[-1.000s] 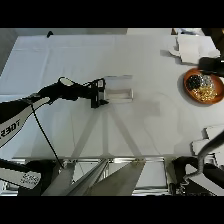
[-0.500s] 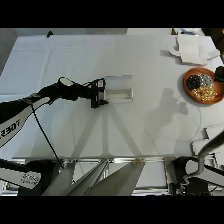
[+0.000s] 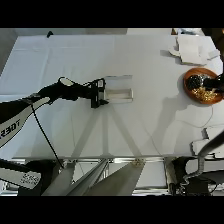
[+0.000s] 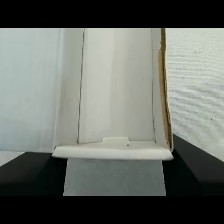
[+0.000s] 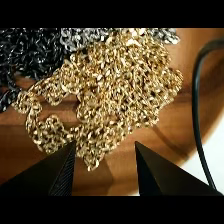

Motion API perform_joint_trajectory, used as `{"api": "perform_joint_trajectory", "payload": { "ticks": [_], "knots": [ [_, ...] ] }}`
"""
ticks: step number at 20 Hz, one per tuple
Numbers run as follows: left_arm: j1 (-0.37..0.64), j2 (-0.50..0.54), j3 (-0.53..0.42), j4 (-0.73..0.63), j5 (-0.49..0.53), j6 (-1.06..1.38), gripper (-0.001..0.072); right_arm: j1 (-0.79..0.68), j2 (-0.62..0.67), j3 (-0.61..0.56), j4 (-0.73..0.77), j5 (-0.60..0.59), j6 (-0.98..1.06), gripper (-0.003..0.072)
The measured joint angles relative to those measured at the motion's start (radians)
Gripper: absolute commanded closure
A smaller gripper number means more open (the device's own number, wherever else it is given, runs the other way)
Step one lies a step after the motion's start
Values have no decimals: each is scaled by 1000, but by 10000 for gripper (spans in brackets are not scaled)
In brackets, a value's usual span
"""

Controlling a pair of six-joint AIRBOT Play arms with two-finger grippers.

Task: Fold the box and place the chain.

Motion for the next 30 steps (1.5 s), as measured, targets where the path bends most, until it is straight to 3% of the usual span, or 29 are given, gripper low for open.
{"api": "perform_joint_trajectory", "payload": {
  "ticks": [1, 2, 6, 14, 22, 23, 24, 26, 28, 30],
  "knots": [
    [0, 0, 0, 0, 0, 0, 451, 0, -18, 1, -4, -17, 0, 308],
    [0, 0, 0, 0, 0, 0, 451, 0, -35, 1, -6, -31, 0, 360],
    [0, 0, 0, 0, 0, 0, 451, 0, -83, 2, -8, -62, 3, 668],
    [0, 0, 0, 0, 0, 0, 451, 4, -87, 1, -10, -63, 6, 674],
    [0, 0, 0, 0, 0, 0, 451, 18, 78, 1, -4, -40, -24, 671],
    [0, 0, 0, 0, 0, 0, 451, 18, 97, 1, -4, -33, -27, 546],
    [0, 0, 0, 0, 0, 0, 451, 17, 110, 1, -2, -26, -29, 348],
    [0, 0, 0, 0, 0, 0, 451, 12, 125, 1, -2, -24, -34, 343],
    [0, 0, 0, 0, 0, 0, 451, 3, 119, 2, 1, -23, -34, 248],
    [0, 0, 0, 0, 0, 0, 451, -7, 92, 1, 9, -21, -35, 221]
  ]
}}
